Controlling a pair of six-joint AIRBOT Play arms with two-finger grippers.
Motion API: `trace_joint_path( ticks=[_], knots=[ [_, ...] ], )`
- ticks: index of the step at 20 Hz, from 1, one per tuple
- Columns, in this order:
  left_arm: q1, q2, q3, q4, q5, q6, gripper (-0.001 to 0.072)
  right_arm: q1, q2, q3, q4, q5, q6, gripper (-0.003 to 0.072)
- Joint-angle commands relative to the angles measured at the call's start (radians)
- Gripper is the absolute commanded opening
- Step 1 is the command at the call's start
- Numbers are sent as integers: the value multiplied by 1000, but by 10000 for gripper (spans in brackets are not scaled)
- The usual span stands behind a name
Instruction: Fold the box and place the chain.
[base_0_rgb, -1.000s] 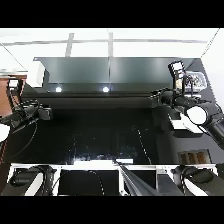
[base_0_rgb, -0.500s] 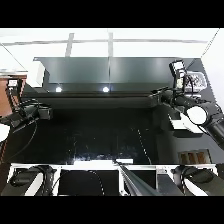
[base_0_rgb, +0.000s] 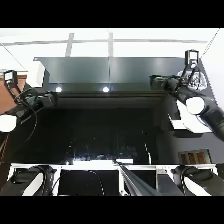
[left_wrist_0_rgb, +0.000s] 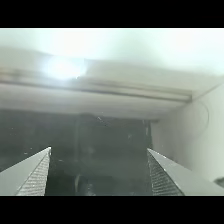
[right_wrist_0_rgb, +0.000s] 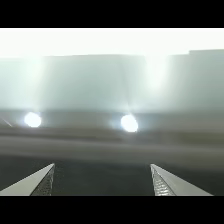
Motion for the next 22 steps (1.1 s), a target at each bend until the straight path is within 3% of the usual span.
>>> trace_joint_path(
  ticks=[1, 3, 6, 8, 10, 14, 18, 20, 22],
  knots=[
    [-5, -96, 80, 66, -134, 39, 706, -286, -36, 120, -175, 355, 10, 713],
    [-5, -112, 118, 192, -276, -15, 707, -550, -36, 201, -312, 480, 58, 712],
    [-5, -118, 119, 316, -409, -256, 706, -933, -53, 225, -306, 555, 75, 712],
    [-5, -124, 119, 326, -452, -285, 706, -1102, -112, 250, -301, 592, 70, 711],
    [-5, -124, 119, 322, -461, -285, 706, -1195, -233, 351, -244, 703, -25, 711],
    [-5, -124, 119, 309, -452, -285, 706, -1196, -493, 522, -108, 1040, -418, 711],
    [-5, -124, 119, 266, -452, -283, 706, -1099, -554, 523, -125, 1005, -611, 711],
    [-5, -124, 119, 266, -461, -283, 706, -1036, -576, 549, -191, 953, -578, 710],
    [-5, -124, 119, 264, -474, -283, 706, -993, -624, 607, -205, 992, -573, 710]
  ],
)
